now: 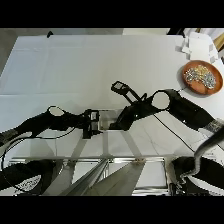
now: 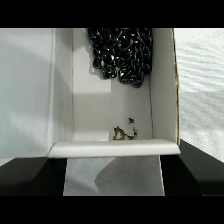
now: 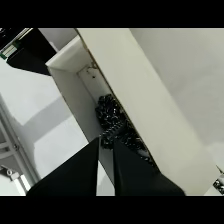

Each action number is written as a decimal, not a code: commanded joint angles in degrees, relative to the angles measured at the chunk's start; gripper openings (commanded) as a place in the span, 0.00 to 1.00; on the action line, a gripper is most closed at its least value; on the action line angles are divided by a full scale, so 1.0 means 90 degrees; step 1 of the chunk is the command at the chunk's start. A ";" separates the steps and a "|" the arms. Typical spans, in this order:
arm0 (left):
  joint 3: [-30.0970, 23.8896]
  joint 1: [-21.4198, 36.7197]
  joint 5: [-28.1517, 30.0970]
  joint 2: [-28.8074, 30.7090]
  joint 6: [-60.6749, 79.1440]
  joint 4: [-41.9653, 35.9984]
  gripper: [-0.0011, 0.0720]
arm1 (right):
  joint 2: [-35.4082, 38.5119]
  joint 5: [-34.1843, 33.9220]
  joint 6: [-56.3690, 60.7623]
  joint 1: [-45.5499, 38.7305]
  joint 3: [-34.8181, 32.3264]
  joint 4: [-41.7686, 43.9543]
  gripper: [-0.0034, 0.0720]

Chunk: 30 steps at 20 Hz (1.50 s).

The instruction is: Fold the box and place the chain.

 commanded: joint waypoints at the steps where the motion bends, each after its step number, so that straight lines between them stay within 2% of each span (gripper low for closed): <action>1: 0.0002 0.0005 0.0000 0.0002 0.0002 0.0000 0.36 | 0.0046 -0.0046 0.0117 0.0005 -0.0041 -0.0017 0.29; 4: 0.0002 0.0005 0.0002 0.0000 0.0000 0.0000 0.36 | 0.0304 0.0022 0.0121 0.0005 -0.0041 -0.0017 0.29; 7: 0.0002 0.0005 0.0000 0.0002 0.0000 0.0000 0.36 | 0.0852 0.0474 0.0311 -0.0124 -0.0039 -0.0085 0.29; 10: 0.0002 0.0005 0.0000 0.0002 0.0000 0.0000 0.36 | 0.1535 0.1379 0.1656 -0.1042 -0.0039 -0.0554 0.28; 13: 0.0002 0.0005 0.0000 0.0002 0.0002 0.0000 0.36 | 0.1729 0.2115 0.1651 -0.2370 -0.0041 -0.1268 0.28; 15: 0.0002 0.0005 0.0002 0.0002 0.0000 0.0000 0.36 | 0.1630 0.1906 0.1651 -0.3116 -0.0041 -0.1790 0.25; 17: 0.0002 0.0005 0.0002 0.0000 0.0000 0.0000 0.36 | 0.1404 0.1513 0.1651 -0.3606 -0.0041 -0.2023 0.27; 18: 0.0002 0.0005 0.0000 0.0002 0.0002 0.0000 0.36 | 0.1224 0.1333 0.1654 -0.3735 -0.0041 -0.2016 0.38; 19: 0.0002 0.0005 0.0002 0.0002 0.0002 0.0000 0.36 | 0.1027 0.1217 0.1651 -0.3750 -0.0041 -0.2011 0.53; 20: 0.0002 0.0005 0.0000 0.0000 0.0000 0.0000 0.36 | 0.0797 0.1112 0.1651 -0.3750 -0.0041 -0.1996 0.58; 22: 0.0002 0.0005 0.0002 0.0002 0.0000 0.0000 0.36 | 0.0318 0.0814 0.1651 -0.3728 -0.0041 -0.2033 0.57; 24: 0.0002 0.0005 0.0000 0.0002 0.0000 0.0000 0.36 | -0.0124 0.0474 0.1651 -0.3711 -0.0041 -0.2159 0.45; 30: 0.0002 0.0005 0.0000 0.0002 0.0002 0.0000 0.36 | -0.1059 0.0010 0.1651 -0.3303 -0.0041 -0.2414 0.44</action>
